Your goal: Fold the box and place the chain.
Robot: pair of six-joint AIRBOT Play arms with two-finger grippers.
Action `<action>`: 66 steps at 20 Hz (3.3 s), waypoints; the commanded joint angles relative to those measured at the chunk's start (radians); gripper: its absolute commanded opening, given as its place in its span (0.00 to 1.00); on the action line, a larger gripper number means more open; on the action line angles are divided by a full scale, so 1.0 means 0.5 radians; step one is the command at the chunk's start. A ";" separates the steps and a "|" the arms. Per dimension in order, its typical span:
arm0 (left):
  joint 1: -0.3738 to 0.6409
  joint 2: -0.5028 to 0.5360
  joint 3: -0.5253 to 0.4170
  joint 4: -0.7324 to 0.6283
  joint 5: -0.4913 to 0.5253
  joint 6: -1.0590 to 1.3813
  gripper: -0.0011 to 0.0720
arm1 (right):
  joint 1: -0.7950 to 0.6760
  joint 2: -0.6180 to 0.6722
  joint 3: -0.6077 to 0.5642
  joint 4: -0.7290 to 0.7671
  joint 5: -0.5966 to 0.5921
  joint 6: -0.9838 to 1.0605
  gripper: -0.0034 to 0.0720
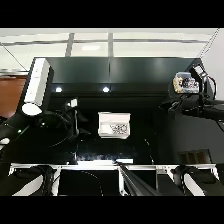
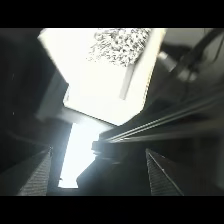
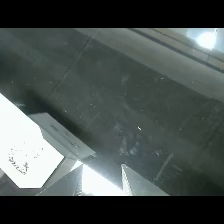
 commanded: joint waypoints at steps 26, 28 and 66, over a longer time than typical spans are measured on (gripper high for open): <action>-0.372 -0.522 0.256 -0.082 0.130 0.410 1.00 | 0.002 0.000 -0.002 -0.006 -0.003 -0.001 0.44; -0.372 -0.522 0.256 -0.150 0.130 0.410 1.00 | 0.002 -0.002 -0.002 -0.006 -0.004 -0.001 0.44; -0.450 -0.553 0.260 -0.153 0.272 0.350 0.85 | 1.011 -0.883 0.304 -0.082 -0.008 -0.698 0.87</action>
